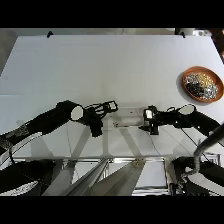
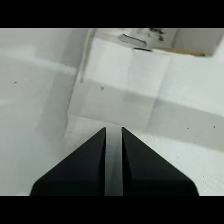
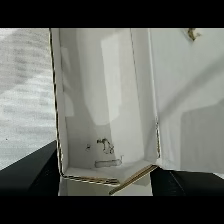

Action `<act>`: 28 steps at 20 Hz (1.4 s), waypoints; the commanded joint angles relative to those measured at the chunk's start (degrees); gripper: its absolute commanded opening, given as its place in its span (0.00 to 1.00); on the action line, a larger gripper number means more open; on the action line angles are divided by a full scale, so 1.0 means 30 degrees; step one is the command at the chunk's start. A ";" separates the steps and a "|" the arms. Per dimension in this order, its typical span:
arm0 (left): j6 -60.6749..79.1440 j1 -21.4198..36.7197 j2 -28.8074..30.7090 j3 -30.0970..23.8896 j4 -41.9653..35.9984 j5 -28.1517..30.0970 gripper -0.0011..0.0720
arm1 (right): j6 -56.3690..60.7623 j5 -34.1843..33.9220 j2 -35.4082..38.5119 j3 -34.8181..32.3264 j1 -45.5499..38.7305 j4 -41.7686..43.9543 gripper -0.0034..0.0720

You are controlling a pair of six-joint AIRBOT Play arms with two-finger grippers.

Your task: Fold the box and place the chain.

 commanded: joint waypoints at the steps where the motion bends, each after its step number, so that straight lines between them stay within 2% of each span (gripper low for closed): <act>1: 0.2834 0.0058 0.0007 -0.0022 -0.1086 -0.0415 0.17 | 0.0007 0.0000 0.0015 -0.0007 -0.0015 0.0007 0.59; 7: 0.4218 0.0058 0.0896 -0.0022 -0.2069 0.1355 0.17 | 0.0007 0.0000 0.0015 -0.0007 -0.0015 0.0007 0.59; 11: 0.4488 0.0058 0.0911 -0.0022 -0.1894 0.1639 0.17 | 0.0007 0.0000 0.0015 -0.0007 -0.0015 0.0007 0.59; 12: 0.4852 0.0058 0.0911 -0.0022 -0.1851 0.1647 0.24 | 0.0007 0.0000 0.0015 0.0000 -0.0015 0.0007 0.59; 15: 0.7293 0.0044 0.0911 -0.0022 -0.2317 0.1639 0.31 | 0.0007 0.0000 0.0015 -0.0007 -0.0015 0.0007 0.59; 18: 0.9304 0.0036 0.0911 -0.0022 -0.2506 0.1639 0.30 | 0.0007 0.0000 0.0015 0.0000 -0.0015 0.0007 0.59; 24: 0.9253 0.0044 0.0561 -0.0022 -0.3774 0.1603 0.30 | 0.0007 0.0000 0.0015 -0.0007 -0.0015 0.0007 0.59; 28: 0.9114 0.0306 0.0321 -0.0022 -0.4160 0.0903 0.31 | 0.0007 0.0000 0.0015 -0.0007 -0.0015 0.0007 0.59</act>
